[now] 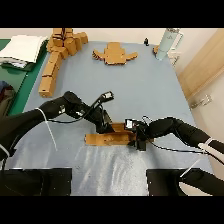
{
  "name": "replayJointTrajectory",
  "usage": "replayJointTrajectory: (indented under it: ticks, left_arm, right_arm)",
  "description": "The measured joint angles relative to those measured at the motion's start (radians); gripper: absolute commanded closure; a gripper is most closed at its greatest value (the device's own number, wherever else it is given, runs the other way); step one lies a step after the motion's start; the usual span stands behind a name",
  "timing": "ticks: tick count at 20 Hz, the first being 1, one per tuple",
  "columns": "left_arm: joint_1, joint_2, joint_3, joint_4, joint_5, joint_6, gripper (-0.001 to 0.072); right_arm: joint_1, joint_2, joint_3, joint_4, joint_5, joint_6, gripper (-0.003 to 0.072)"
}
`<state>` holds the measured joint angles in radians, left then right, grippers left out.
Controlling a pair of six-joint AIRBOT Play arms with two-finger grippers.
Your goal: Fold the box.
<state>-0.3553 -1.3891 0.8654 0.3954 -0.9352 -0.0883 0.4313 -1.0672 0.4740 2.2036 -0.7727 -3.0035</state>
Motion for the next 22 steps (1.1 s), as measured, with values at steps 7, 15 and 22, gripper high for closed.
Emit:
replayJointTrajectory:
  ticks: [7,15,22]
  left_arm:
    - [0.098,0.118,0.000,0.210,-0.151,-0.360,0.0268]
    - [0.013,0.142,-0.002,0.241,-0.362,-0.769,0.0698]
    - [-0.101,0.047,0.083,0.100,-0.148,-0.895,0.0698]
  right_arm:
    - [0.000,0.000,0.000,0.000,0.000,0.000,0.0184]
    - [0.000,0.000,0.000,0.000,0.000,0.000,0.0184]
    - [0.000,0.000,0.000,0.000,0.000,0.000,0.0184]
